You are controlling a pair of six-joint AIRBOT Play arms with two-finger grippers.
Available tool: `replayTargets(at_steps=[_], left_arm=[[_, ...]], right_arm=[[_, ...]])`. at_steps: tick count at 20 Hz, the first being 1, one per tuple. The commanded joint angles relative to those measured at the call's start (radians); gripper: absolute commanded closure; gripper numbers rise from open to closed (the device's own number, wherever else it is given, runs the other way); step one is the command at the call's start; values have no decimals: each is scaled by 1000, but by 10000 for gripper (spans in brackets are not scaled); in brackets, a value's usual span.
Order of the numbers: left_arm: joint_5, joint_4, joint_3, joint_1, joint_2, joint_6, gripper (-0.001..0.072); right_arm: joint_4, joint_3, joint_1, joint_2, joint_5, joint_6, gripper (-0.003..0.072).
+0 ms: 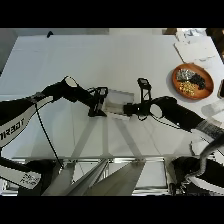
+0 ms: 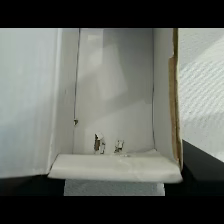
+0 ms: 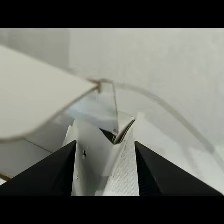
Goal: Fold the box and place the chain.
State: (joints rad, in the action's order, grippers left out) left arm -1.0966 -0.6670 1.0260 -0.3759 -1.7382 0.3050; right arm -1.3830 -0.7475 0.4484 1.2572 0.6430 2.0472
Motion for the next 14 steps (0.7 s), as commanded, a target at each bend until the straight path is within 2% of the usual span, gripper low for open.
replayTargets(at_steps=[1,6,9,14], left_arm=[[0,0,1,0,0,1,617],[0,0,1,0,0,1,617],[0,0,1,0,0,1,617],[0,0,1,0,0,1,617]], right_arm=[[-99,-93,12,44,172,160,304],[-298,-206,99,166,340,347,304],[-348,-279,126,224,406,437,304],[-348,-360,126,254,407,446,307]])
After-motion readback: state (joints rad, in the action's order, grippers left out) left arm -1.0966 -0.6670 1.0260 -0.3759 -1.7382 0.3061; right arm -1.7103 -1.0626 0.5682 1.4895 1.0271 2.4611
